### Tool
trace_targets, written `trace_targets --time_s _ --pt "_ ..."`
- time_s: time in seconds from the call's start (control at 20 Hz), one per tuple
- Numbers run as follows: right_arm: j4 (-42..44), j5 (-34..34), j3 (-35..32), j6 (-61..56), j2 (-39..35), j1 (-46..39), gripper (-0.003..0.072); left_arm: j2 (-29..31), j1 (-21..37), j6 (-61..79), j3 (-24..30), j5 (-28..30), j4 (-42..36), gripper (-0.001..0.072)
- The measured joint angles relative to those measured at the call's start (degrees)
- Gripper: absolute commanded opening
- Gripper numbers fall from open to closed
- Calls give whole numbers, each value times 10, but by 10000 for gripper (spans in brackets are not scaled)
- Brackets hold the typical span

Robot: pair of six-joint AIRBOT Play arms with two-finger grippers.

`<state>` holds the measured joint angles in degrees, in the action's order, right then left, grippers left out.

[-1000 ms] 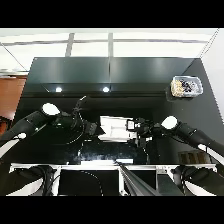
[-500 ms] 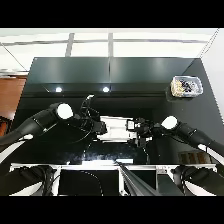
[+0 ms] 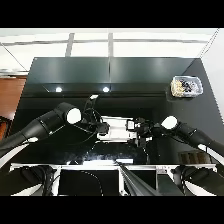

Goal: Fold the box and place the chain.

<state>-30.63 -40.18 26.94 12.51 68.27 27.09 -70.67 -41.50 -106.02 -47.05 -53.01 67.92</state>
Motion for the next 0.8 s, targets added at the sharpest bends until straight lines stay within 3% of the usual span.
trace_targets --time_s 0.15,0.3,0.8 --pt "0 0 0 0 0 0 202 0 -17 -29 -9 -2 18 501" --pt "0 0 0 0 0 0 202 0 -37 -69 -13 -3 40 413" --pt "0 0 0 -1 0 0 202 -14 -73 -177 -15 -2 123 410"
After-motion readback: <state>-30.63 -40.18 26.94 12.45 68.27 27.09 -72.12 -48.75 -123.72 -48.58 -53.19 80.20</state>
